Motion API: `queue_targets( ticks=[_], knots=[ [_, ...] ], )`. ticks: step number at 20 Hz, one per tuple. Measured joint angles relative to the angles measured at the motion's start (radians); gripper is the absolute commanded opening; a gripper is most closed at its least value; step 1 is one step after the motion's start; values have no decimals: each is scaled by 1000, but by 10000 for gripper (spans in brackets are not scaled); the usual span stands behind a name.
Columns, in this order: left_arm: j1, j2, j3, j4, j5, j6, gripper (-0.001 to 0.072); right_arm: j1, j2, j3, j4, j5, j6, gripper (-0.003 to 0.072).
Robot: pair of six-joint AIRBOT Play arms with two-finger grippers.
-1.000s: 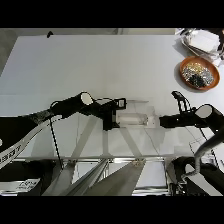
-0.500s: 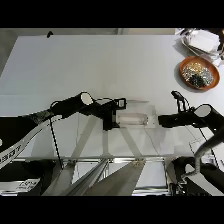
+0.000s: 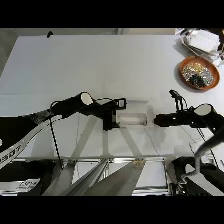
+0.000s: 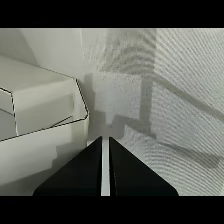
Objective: Fold the box and place the chain.
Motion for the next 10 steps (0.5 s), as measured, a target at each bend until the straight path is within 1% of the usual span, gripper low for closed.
queue_targets(
  ticks=[1, 3, 5, 8, 9, 10],
  knots=[
    [0, 0, 0, 0, 0, 0, 314, 0, 9, 0, 21, 8, -10, 136],
    [0, 0, 0, 0, 0, 0, 314, 0, 30, 0, 49, 24, -23, 188],
    [0, 0, 0, 0, 0, 0, 314, 0, 48, 0, 74, 39, -29, 202],
    [0, 0, 0, 0, 0, 0, 314, 1, 64, 0, 114, 63, -35, 316],
    [0, 0, 0, 0, 0, 0, 314, 3, 67, 0, 122, 70, -35, 380],
    [0, 0, 0, 0, 0, 0, 314, 9, 69, 0, 128, 79, -37, 429]
  ],
)
